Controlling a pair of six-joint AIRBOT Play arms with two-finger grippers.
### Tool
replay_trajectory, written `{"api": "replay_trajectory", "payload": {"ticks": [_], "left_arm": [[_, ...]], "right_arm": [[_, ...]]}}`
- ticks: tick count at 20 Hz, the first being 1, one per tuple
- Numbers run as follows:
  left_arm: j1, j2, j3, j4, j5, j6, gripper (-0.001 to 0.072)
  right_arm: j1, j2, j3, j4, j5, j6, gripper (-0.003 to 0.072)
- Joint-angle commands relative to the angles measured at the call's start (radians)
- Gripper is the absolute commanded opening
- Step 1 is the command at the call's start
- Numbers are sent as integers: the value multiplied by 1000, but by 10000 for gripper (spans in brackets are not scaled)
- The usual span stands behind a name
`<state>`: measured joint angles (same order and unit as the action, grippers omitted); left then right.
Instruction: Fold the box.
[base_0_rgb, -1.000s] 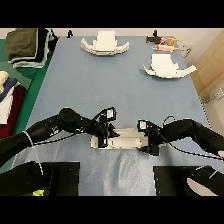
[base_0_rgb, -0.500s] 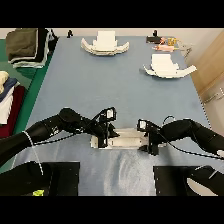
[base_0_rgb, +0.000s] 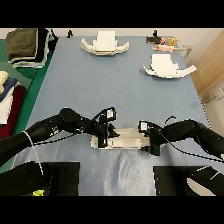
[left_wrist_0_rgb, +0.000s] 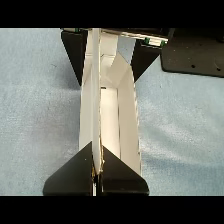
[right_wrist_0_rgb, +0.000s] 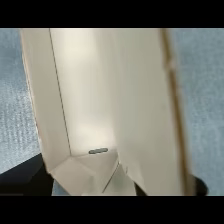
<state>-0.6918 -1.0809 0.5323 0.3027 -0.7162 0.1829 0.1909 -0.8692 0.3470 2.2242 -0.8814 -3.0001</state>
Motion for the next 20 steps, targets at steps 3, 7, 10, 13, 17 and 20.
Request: {"api": "replay_trajectory", "payload": {"ticks": [3,7,10,13,17,20], "left_arm": [[0,-1,1,0,0,0,14],[0,-1,1,0,0,0,13],[0,-1,1,0,0,0,13],[0,-1,1,0,1,0,14],[0,-1,1,0,0,0,13],[0,-1,1,0,1,0,13]], "right_arm": [[4,2,0,8,10,-2,655],[4,-10,-4,10,16,-1,654],[42,-17,-6,9,47,-2,654],[53,-23,-23,0,61,-2,654],[52,-22,-33,-2,63,-1,648],[52,-21,-33,-5,66,-1,526]]}}
